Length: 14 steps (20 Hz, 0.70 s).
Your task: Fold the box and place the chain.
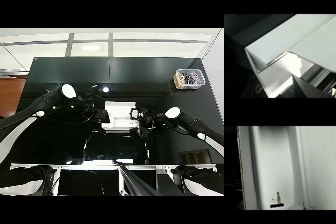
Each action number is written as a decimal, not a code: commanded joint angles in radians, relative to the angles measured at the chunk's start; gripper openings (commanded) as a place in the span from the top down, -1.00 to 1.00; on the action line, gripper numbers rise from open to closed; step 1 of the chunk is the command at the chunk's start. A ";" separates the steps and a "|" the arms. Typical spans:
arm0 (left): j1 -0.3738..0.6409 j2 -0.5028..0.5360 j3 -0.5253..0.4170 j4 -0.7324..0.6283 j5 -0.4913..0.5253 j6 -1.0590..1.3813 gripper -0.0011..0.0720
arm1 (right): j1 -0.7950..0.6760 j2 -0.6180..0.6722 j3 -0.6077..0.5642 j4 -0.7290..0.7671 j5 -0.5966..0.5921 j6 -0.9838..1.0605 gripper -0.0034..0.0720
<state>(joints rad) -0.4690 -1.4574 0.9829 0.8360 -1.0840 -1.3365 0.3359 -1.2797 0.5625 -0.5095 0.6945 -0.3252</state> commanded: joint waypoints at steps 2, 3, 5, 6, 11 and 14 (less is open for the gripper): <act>-0.048 0.000 0.023 0.114 0.055 -0.141 -0.49 | 0.001 0.000 0.000 0.000 0.000 0.000 -0.35; -0.054 0.000 0.023 0.123 0.063 -0.157 -0.49 | 0.001 0.000 0.000 0.000 0.000 0.000 -0.35; -0.063 0.000 0.027 0.127 0.058 -0.166 -0.49 | 0.001 0.000 0.000 0.000 0.000 0.000 -0.35; -0.068 0.000 0.037 0.126 0.055 -0.175 -0.49 | 0.001 0.000 0.000 0.000 0.000 0.000 -0.35; -0.089 0.000 0.079 0.134 0.031 -0.187 -0.38 | 0.001 0.000 0.000 0.000 0.000 0.000 -0.35; -0.090 0.000 0.079 0.136 0.020 -0.221 -0.36 | 0.001 0.000 0.000 0.000 0.000 0.000 -0.34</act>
